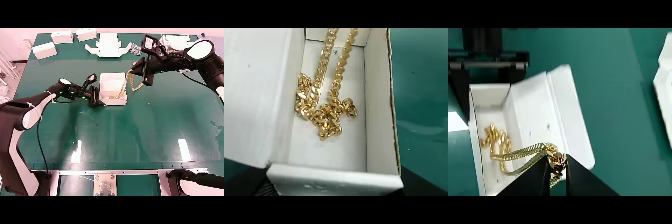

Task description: Fold the box and place the chain.

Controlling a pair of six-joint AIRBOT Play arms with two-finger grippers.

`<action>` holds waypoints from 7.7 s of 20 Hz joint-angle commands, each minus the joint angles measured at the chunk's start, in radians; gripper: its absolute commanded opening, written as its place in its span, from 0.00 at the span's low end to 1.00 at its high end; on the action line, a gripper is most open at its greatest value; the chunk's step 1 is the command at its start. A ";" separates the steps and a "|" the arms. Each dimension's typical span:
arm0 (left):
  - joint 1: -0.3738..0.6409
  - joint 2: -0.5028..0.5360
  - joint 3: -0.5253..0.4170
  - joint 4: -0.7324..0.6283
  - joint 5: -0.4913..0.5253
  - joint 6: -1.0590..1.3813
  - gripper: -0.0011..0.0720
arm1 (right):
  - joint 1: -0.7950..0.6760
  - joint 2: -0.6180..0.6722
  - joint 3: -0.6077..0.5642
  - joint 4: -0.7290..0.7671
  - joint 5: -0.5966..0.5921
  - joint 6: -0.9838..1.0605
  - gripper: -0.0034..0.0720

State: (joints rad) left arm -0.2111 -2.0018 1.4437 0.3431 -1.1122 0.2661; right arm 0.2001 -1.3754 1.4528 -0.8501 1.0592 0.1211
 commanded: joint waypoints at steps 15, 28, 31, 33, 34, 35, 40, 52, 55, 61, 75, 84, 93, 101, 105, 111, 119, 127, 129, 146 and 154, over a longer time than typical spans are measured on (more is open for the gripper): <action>0.000 0.001 0.000 0.000 -0.006 0.000 0.68 | 0.209 -0.064 0.014 -0.151 -0.162 0.351 0.06; 0.000 0.001 0.000 0.000 -0.006 0.000 0.68 | 0.087 -0.206 -0.001 -0.293 -0.121 0.364 0.77; 0.000 0.001 0.000 0.000 -0.006 0.000 0.68 | -0.020 -0.211 -0.019 -0.245 -0.100 0.211 0.77; 0.000 0.001 0.000 0.000 -0.006 0.000 0.68 | -0.071 -0.252 -0.048 -0.144 -0.099 -0.016 0.77; 0.000 0.001 0.000 0.000 -0.006 0.000 0.68 | -0.086 -0.283 -0.051 -0.116 -0.097 -0.107 0.77; 0.000 0.001 0.000 0.000 -0.006 0.000 0.68 | -0.095 -0.317 -0.050 -0.101 -0.098 -0.181 0.77; 0.000 0.001 0.000 0.000 -0.006 0.000 0.68 | -0.089 -0.436 -0.047 0.008 -0.125 -0.386 0.77; 0.000 0.001 0.000 0.000 -0.006 0.000 0.68 | -0.082 -0.507 0.011 0.134 -0.120 -0.452 0.60; 0.000 0.001 0.000 0.000 -0.006 0.000 0.68 | -0.082 -0.507 0.011 0.132 -0.109 -0.439 0.57; 0.000 0.001 0.000 0.000 -0.006 0.000 0.68 | -0.082 -0.507 0.011 0.047 -0.099 -0.357 0.11; 0.000 0.001 0.000 0.000 -0.006 0.000 0.68 | -0.077 -0.205 0.040 0.024 -0.064 -0.074 0.06; 0.000 0.001 0.000 0.000 -0.007 0.000 0.68 | 0.150 0.093 0.040 -0.272 -0.048 0.225 0.06; 0.000 0.001 0.000 0.000 -0.007 0.000 0.68 | 0.434 0.117 0.042 -0.649 -0.180 0.575 0.06; 0.000 0.001 0.000 0.000 -0.007 0.000 0.68 | 0.317 -0.078 -0.032 -0.638 -0.192 0.656 0.06; 0.000 0.001 0.000 0.000 -0.006 0.000 0.68 | 0.288 -0.154 -0.032 -0.628 -0.192 0.602 0.51; 0.000 0.001 0.000 0.001 -0.006 0.000 0.68 | 0.176 -0.146 -0.041 -0.665 -0.157 0.461 0.91; 0.000 0.001 0.000 0.000 -0.005 0.000 0.68 | -0.113 -0.286 -0.113 -0.016 -0.143 -0.402 0.91; 0.000 0.001 0.000 0.001 -0.003 0.000 0.68 | -0.114 -0.427 -0.111 0.189 -0.122 -0.638 0.88; 0.000 0.001 0.000 0.001 -0.003 0.000 0.68 | -0.101 -0.440 -0.110 0.193 -0.109 -0.638 0.88; 0.000 0.001 0.000 0.000 -0.006 0.000 0.68 | -0.083 -0.418 -0.102 0.225 -0.211 -0.537 0.06; 0.000 0.001 0.000 0.000 -0.006 0.000 0.68 | -0.072 -0.226 -0.103 0.061 -0.196 -0.206 0.06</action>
State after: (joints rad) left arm -0.2111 -2.0018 1.4437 0.3435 -1.1187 0.2665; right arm 0.1223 -1.6653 1.3491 -0.6994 0.8524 -0.2401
